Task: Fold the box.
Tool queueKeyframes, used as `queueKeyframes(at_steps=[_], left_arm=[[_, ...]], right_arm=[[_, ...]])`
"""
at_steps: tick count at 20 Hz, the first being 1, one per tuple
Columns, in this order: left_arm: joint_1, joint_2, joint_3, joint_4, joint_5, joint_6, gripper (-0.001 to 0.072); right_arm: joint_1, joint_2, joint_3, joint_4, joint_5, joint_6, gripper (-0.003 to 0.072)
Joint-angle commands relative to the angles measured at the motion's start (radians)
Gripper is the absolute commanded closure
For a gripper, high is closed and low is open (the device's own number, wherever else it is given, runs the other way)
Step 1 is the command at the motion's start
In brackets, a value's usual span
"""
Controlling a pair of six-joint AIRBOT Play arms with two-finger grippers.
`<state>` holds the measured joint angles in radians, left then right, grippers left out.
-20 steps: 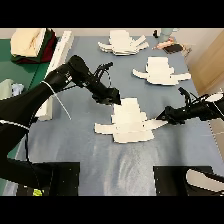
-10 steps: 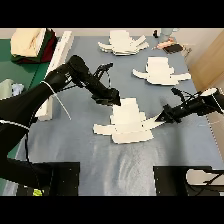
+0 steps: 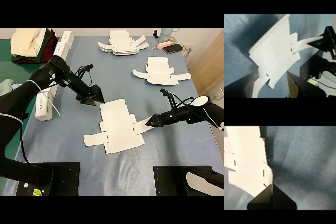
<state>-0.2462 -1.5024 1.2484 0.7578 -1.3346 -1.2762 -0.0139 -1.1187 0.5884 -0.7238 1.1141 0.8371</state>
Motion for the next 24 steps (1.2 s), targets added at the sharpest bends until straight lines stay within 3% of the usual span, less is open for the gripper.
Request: queueKeyframes(at_steps=[1,5,8,13,17,18,19,24], left_arm=[[0.064,0.000,-0.092,0.021,-0.014,0.000,0.0119],[0.054,-0.014,-0.159,-0.008,0.150,0.086,0.0119],[0.044,-0.069,-0.158,-0.154,0.211,0.199,0.0119],[0.005,-0.171,-0.143,-0.375,0.202,0.397,0.0120],[-0.026,-0.187,-0.130,-0.359,0.107,0.423,0.0130],[-0.027,-0.187,-0.130,-0.339,0.079,0.423,0.0269],[-0.027,-0.187,-0.130,-0.321,0.056,0.424,0.0362],[-0.025,-0.186,-0.130,-0.305,0.017,0.425,0.0361]], right_arm=[[0.039,0.117,-0.051,0.006,-0.111,-0.019,0.0688],[0.041,0.131,-0.051,0.008,-0.100,-0.018,0.0687],[0.056,0.131,-0.051,0.016,-0.099,-0.018,0.0687],[0.064,0.131,-0.051,0.018,-0.102,-0.018,0.0687],[0.064,0.131,-0.051,0.018,-0.102,-0.018,0.0687],[0.064,0.131,-0.051,0.018,-0.102,-0.018,0.0687],[0.064,0.131,-0.051,0.017,-0.102,-0.018,0.0687],[0.064,0.131,-0.051,0.016,-0.102,-0.019,0.0687]])
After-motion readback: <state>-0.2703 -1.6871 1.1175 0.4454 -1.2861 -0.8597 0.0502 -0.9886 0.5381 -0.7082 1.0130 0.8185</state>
